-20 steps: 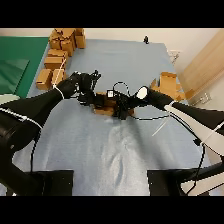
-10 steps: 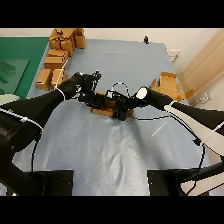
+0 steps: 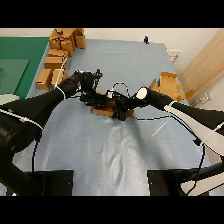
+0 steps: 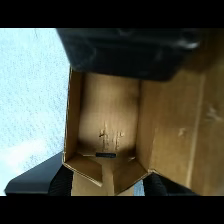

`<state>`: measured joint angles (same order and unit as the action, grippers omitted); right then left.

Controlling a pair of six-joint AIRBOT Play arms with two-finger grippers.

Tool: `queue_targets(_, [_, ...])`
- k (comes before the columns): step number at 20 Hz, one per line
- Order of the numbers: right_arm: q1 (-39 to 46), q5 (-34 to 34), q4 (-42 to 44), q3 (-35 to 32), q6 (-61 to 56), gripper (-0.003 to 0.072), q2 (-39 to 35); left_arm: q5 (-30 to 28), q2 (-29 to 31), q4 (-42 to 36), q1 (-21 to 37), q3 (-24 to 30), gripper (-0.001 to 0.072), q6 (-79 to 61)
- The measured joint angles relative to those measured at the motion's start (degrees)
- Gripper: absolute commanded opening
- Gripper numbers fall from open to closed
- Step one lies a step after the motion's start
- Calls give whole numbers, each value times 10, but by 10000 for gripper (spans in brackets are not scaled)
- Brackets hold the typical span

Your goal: Fold the box.

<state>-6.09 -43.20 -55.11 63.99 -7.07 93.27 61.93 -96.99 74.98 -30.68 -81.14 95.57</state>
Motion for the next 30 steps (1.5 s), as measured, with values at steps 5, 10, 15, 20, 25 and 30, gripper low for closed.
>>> queue_targets(5, [0, 1, 0, 0, 0, 510, 0, 28, 22, -9, 1, -19, 488, -35])
queue_targets(10, [0, 2, 0, 1, 1, 510, 0, 80, 62, -17, 15, -24, 488, -91])
queue_targets(15, [0, 2, 0, 1, 0, 510, 0, 125, 100, -26, 51, -21, 488, -139])
queue_targets(20, [0, 2, 0, 1, 0, 510, 0, 171, 132, -92, 114, -14, 489, -228])
queue_targets(25, [0, 2, 0, 1, 0, 510, 0, 219, 154, -179, 210, 51, 489, -422])
queue_targets(30, [0, 2, 0, 1, 0, 510, 0, 182, 157, -290, 296, 150, 691, -779])
